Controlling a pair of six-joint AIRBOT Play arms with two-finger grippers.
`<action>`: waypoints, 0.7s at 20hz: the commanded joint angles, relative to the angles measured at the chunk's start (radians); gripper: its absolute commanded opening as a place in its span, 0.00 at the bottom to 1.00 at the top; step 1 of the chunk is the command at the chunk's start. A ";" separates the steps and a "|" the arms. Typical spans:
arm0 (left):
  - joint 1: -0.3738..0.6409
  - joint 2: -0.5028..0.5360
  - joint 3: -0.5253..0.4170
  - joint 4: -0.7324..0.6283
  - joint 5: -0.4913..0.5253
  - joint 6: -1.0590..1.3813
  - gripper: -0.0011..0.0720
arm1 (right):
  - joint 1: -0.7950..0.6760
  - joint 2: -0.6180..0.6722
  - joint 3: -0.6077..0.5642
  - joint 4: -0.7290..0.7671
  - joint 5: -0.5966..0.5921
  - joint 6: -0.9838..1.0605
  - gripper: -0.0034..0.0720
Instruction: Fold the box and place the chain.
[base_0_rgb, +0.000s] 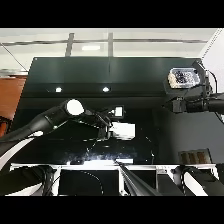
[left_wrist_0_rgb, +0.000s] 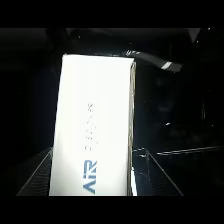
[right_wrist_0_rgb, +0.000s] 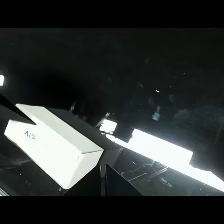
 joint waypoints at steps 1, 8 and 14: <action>-0.023 -0.031 0.014 0.002 0.025 -0.006 0.99 | -0.002 0.001 0.001 -0.003 -0.003 0.003 0.10; -0.023 -0.055 0.014 0.003 0.049 -0.006 0.99 | -0.002 0.001 0.001 -0.003 -0.021 0.011 0.10; -0.023 -0.076 0.014 0.002 0.047 -0.007 0.99 | -0.002 0.001 -0.001 -0.003 -0.022 0.011 0.10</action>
